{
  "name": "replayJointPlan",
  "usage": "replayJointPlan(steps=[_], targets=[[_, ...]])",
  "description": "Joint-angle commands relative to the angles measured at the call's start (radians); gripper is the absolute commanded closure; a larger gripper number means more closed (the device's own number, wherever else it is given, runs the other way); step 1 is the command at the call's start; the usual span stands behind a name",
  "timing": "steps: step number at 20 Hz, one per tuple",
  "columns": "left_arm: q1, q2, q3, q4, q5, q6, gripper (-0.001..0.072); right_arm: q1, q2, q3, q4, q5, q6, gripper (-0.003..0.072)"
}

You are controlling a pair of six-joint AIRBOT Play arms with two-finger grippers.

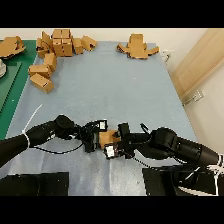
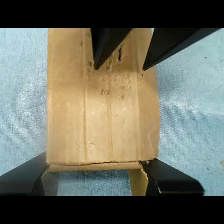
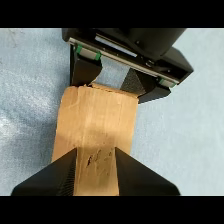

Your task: Fold the box.

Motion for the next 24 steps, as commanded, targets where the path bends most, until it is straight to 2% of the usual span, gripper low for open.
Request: replayJointPlan(steps=[1, 14, 16, 17, 24], targets=[[0.0, 0.0, 0.001, 0.0, 0.0, 0.0, 0.0286, 0.001, -0.001, -0.001, 0.0, 0.004, 0.001, 0.033], [0.0, 0.0, 0.001, 0.0, 0.0, 0.0, 0.0286, 0.012, -0.04, -0.008, -0.034, 0.013, 0.001, 0.0332], [0.0, 0.0, 0.001, 0.0, 0.0, 0.0, 0.0286, 0.012, -0.04, -0.007, -0.087, 0.016, 0.002, 0.0374], [0.0, 0.0, 0.001, 0.0, 0.0, 0.0, 0.0286, 0.012, -0.037, -0.007, -0.108, 0.015, 0.005, 0.04], [0.0, 0.0, 0.001, 0.0, 0.0, 0.0, 0.0286, 0.013, 0.042, -0.007, -0.137, 0.012, 0.019, 0.04]])
